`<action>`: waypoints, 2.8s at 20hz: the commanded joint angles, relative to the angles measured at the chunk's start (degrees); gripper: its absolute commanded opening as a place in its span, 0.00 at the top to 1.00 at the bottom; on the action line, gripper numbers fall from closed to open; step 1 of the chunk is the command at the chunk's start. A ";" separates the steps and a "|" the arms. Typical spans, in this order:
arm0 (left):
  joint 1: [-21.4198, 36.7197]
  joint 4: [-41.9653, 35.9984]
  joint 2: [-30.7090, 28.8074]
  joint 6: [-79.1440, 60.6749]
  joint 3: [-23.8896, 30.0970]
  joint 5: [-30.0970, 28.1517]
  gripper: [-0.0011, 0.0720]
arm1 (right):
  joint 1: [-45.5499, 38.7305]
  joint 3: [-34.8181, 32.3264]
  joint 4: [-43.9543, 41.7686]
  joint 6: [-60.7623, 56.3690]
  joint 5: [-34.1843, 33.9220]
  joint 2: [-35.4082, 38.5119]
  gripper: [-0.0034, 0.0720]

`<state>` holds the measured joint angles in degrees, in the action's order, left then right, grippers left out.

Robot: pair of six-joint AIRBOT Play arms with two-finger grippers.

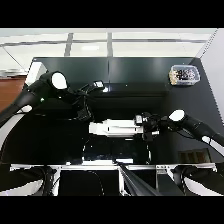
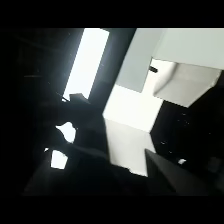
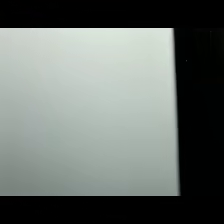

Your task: Fold the box and place the chain.

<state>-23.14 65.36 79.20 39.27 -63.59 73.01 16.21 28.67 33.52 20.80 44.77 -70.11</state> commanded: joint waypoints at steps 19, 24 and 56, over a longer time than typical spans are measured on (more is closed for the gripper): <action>-8.61 -45.35 -15.78 -3.76 30.01 -27.47 0.95 | 0.04 0.00 0.15 0.24 0.20 -0.04 0.75; -6.23 -50.66 -14.80 -5.73 29.24 -40.22 0.95 | 0.04 0.00 0.13 0.24 0.22 -0.04 0.75; 6.27 -32.52 -24.09 -9.60 28.52 -22.32 0.95 | 0.04 0.00 0.13 0.24 0.20 -0.04 0.75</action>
<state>-18.06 30.46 59.09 35.07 -37.39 46.09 16.21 28.67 33.65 21.04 44.91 -70.13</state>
